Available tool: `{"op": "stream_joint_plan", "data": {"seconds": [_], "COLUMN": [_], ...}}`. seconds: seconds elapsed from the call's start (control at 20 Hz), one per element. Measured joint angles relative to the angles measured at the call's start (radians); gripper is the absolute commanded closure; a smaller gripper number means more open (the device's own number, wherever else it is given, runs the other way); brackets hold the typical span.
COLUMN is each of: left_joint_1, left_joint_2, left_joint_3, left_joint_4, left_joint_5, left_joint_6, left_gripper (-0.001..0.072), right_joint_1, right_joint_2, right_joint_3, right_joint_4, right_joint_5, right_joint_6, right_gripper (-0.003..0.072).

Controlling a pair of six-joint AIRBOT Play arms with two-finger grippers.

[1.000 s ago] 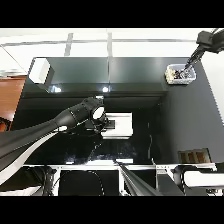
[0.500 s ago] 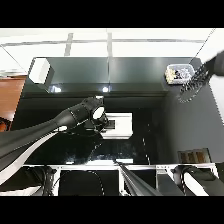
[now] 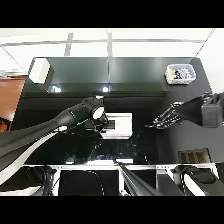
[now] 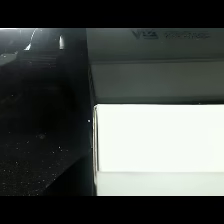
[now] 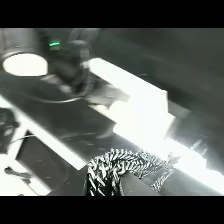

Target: Fold the box and place the chain.

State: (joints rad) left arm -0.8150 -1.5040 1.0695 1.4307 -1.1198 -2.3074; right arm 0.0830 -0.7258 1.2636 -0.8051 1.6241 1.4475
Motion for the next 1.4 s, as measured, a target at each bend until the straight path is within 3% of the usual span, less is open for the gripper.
{"op": "stream_joint_plan", "data": {"seconds": [0.3,0.65,1.0,1.4], "left_joint_1": [0.000,0.000,0.000,0.000], "left_joint_2": [0.000,0.000,0.000,0.000], "left_joint_3": [0.000,0.000,0.000,0.000], "left_joint_4": [0.000,0.000,0.000,0.000], "left_joint_5": [0.000,-0.003,-0.005,-0.005], "left_joint_6": [0.000,0.000,0.000,0.000], "left_gripper": [0.0682,0.0683,0.0682,0.0683], "right_joint_1": [0.166,0.274,0.276,0.279], "right_joint_2": [-0.055,-0.157,-0.172,-0.173], "right_joint_3": [-0.116,-0.137,-0.113,-0.111], "right_joint_4": [0.095,0.189,0.199,-0.053], "right_joint_5": [-0.241,-0.482,-0.524,-0.414], "right_joint_6": [0.002,-0.012,-0.025,0.089], "right_gripper": [0.0678,0.0677,0.0677,0.0677]}}
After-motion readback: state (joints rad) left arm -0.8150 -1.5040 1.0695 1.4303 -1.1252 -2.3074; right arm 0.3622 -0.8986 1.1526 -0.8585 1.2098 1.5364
